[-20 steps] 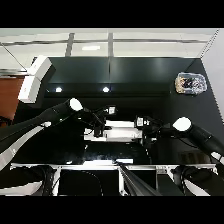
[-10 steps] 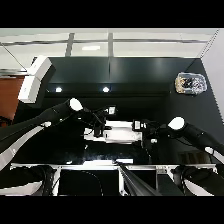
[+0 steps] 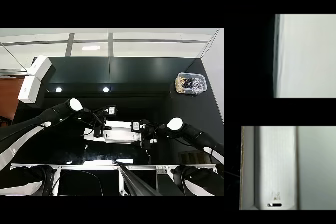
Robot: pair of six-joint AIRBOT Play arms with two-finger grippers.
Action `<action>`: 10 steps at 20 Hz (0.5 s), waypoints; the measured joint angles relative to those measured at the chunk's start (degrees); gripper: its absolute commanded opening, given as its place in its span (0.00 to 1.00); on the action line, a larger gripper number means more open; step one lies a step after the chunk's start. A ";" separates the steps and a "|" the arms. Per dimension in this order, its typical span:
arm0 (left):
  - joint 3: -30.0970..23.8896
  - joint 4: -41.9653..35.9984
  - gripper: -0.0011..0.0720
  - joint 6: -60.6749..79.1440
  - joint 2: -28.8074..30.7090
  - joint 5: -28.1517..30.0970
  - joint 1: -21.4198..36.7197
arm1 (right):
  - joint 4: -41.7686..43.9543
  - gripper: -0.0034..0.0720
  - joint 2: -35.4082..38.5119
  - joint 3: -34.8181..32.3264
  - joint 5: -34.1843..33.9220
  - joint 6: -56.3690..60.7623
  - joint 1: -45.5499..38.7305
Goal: Fold the box and place the chain.
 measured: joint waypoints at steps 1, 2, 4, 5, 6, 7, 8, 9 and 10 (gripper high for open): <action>0.00 0.00 0.05 0.00 0.00 0.00 0.00 | -0.09 0.89 0.00 0.00 -0.17 0.13 0.02; 0.00 0.00 0.05 0.00 0.00 0.02 0.00 | -0.13 0.89 -0.02 0.00 -0.26 0.22 0.07; 0.00 0.00 0.05 0.00 0.00 0.02 0.00 | -0.22 0.89 -0.07 0.00 -0.44 0.39 0.11; 0.00 0.00 0.05 -0.02 0.00 0.02 0.00 | -0.28 0.89 -0.07 0.00 -0.50 0.39 0.11; 0.00 0.00 0.05 -0.02 0.00 0.02 0.00 | -0.31 0.89 -0.07 0.00 -0.57 0.42 0.11; 0.00 0.00 0.05 -0.02 0.00 0.02 0.00 | -0.33 0.89 -0.07 0.00 -0.59 0.44 0.11; 0.00 0.00 0.05 -0.04 0.00 0.02 0.00 | -0.33 0.89 -0.07 0.00 -0.61 0.46 0.04; 0.00 0.00 0.05 -0.04 0.00 0.02 0.00 | -0.35 0.89 -0.07 0.00 -0.61 0.48 -0.07; 0.00 0.00 0.05 -0.04 0.00 0.02 0.00 | -0.37 0.89 -0.07 0.00 -0.57 0.50 -0.13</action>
